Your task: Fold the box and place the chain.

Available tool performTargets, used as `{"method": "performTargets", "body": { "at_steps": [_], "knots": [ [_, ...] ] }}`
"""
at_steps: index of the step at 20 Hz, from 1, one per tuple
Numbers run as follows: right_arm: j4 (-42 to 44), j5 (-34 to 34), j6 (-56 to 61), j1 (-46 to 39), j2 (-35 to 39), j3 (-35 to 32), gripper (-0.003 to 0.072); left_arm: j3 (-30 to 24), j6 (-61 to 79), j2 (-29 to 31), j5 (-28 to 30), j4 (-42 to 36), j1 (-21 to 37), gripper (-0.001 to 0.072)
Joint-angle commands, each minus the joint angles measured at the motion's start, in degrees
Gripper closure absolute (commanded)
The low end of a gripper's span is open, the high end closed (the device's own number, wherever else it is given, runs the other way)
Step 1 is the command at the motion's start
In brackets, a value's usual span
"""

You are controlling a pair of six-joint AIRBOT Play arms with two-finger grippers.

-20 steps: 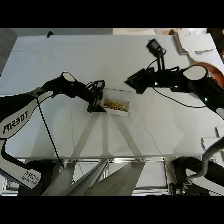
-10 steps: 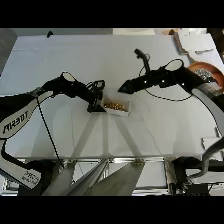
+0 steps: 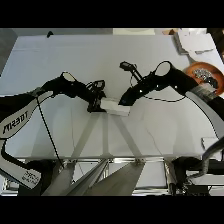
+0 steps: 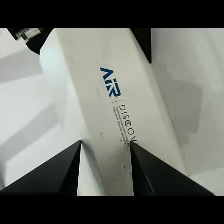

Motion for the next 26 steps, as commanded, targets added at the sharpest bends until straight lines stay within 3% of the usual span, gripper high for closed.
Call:
{"method": "performTargets", "body": {
  "at_steps": [1, 5, 8, 14, 19, 20, 21, 25, 26],
  "knots": [
    [-7.2, -7.1, -1.2, 2.7, 3.0, -1.7, 0.0348, 0.0, 0.0, 0.0, 0.0, 0.0, 0.0, 0.0342],
    [-14.3, -14.3, -1.3, 5.3, 8.6, -5.2, 0.0385, 0.0, 0.0, 0.0, 0.0, 0.0, 0.0, 0.0342],
    [-14.5, -18.0, -1.3, 5.6, 11.0, -8.0, 0.0394, 0.0, 0.0, 0.0, 0.0, 0.0, 0.0, 0.0342],
    [-14.4, -20.9, -1.3, 6.8, 11.1, -13.1, 0.0397, 0.0, 0.0, 0.0, 0.0, 0.0, 0.0, 0.0342],
    [-14.4, -20.7, -1.3, 6.8, 11.1, -13.6, 0.0388, 0.0, 0.0, 0.0, 0.0, 0.0, 0.0, 0.0342],
    [-14.4, -20.4, -1.3, 6.8, 11.1, -13.6, 0.0381, 0.0, 0.0, 0.0, 0.0, 0.0, 0.0, 0.0342],
    [-14.2, -20.0, -1.3, 6.8, 11.1, -13.6, 0.0324, 0.0, 0.0, 0.0, 0.0, 0.0, 0.0, 0.0342],
    [-14.0, -18.4, -1.3, 6.8, 11.1, -13.6, 0.0296, 0.0, 0.0, 0.0, 0.0, 0.0, 0.0, 0.0342],
    [-14.0, -17.7, -1.4, 6.8, 11.1, -13.6, 0.0237, 0.0, 0.0, 0.0, 0.0, 0.0, 0.0, 0.0342]
  ]
}}
